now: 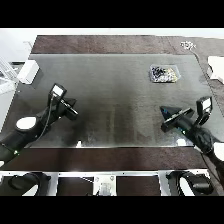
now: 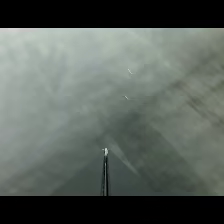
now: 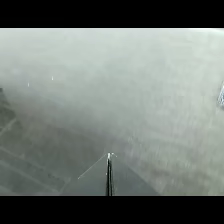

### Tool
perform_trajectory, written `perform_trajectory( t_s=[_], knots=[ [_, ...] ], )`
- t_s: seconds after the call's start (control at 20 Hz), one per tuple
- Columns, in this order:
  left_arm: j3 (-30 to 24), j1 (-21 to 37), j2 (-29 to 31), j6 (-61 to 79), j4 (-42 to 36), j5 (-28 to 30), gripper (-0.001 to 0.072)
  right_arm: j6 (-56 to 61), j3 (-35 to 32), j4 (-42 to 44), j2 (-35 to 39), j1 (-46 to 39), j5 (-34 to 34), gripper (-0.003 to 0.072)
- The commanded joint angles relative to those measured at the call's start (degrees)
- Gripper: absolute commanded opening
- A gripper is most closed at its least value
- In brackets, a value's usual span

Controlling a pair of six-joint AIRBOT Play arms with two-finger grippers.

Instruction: Fold the box and place the chain.

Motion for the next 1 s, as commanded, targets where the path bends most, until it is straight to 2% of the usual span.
perform_trajectory(
  t_s=[0.0,0.15,0.95],
  knots=[
    [-2.08,-4.52,0.26,1.49,-3.15,2.34,0.0014,-0.26,-6.69,-0.04,5.68,0.00,-0.61,0.0013],
    [-2.08,-4.92,0.26,1.53,-3.28,3.34,0.0014,-0.26,-8.63,-0.04,6.86,-0.07,-0.59,0.0015],
    [-2.14,-4.92,0.09,1.09,-3.26,5.03,0.0021,-0.26,-8.81,-0.04,6.84,-0.09,-0.42,0.0014]
  ],
)
